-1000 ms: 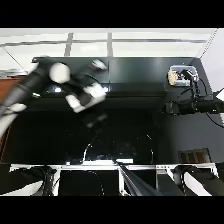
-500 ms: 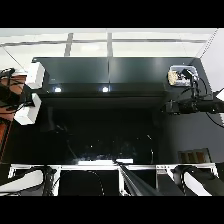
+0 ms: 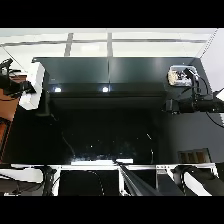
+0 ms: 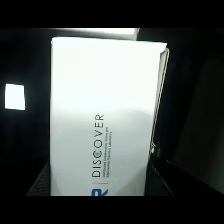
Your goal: Fold the box and place the chain.
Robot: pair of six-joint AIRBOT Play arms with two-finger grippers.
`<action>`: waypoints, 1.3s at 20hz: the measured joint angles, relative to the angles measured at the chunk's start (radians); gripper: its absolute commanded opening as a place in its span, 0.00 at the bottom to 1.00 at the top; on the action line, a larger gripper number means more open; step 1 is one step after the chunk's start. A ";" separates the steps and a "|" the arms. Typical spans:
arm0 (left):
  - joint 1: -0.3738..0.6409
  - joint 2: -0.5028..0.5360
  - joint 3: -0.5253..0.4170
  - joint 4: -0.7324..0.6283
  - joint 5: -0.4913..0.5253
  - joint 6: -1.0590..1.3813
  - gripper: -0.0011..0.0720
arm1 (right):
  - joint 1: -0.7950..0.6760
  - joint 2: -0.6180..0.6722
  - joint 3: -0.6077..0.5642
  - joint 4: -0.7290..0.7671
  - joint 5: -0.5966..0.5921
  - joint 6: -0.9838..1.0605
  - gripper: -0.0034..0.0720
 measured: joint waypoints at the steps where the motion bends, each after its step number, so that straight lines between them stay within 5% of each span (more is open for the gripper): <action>1: -0.004 -0.016 0.017 -0.002 0.018 0.004 0.59 | 0.000 0.000 0.000 0.000 -0.003 0.010 0.06; 3: -0.010 -0.034 0.055 0.011 0.048 0.011 0.61 | 0.000 0.000 0.000 0.000 -0.007 0.018 0.06; 4: -0.013 -0.040 0.075 0.022 0.045 0.011 0.91 | 0.000 0.000 0.000 0.000 -0.008 0.024 0.06; 5: -0.014 -0.044 0.100 0.033 0.045 0.006 0.99 | 0.000 0.000 0.000 0.000 -0.010 0.025 0.06; 9: -0.020 -0.051 0.238 0.057 -0.032 -0.058 0.98 | 0.000 0.000 0.000 0.000 -0.013 0.032 0.06; 10: -0.023 -0.052 0.283 0.058 -0.070 -0.080 0.92 | 0.000 0.000 0.000 0.000 -0.013 0.032 0.06; 11: -0.026 -0.053 0.330 0.063 -0.114 -0.101 0.57 | 0.000 0.000 0.000 0.000 -0.014 0.032 0.06; 12: -0.029 -0.052 0.382 0.064 -0.150 -0.125 0.11 | 0.000 0.000 0.000 0.000 -0.014 0.033 0.06; 13: -0.034 -0.050 0.426 0.063 -0.196 -0.148 0.04 | 0.000 0.000 0.000 0.000 -0.014 0.032 0.06; 17: -0.089 0.015 0.509 -0.037 -0.290 -0.192 0.04 | 0.000 0.000 -0.003 0.000 -0.037 0.023 0.06; 21: -0.266 0.173 0.376 -0.139 -0.227 -0.145 0.04 | 0.025 0.000 -0.030 -0.003 -0.117 -0.006 0.06; 26: -0.512 0.492 -0.135 -0.129 0.072 -0.130 0.04 | 0.092 0.000 -0.100 -0.020 -0.261 -0.063 0.06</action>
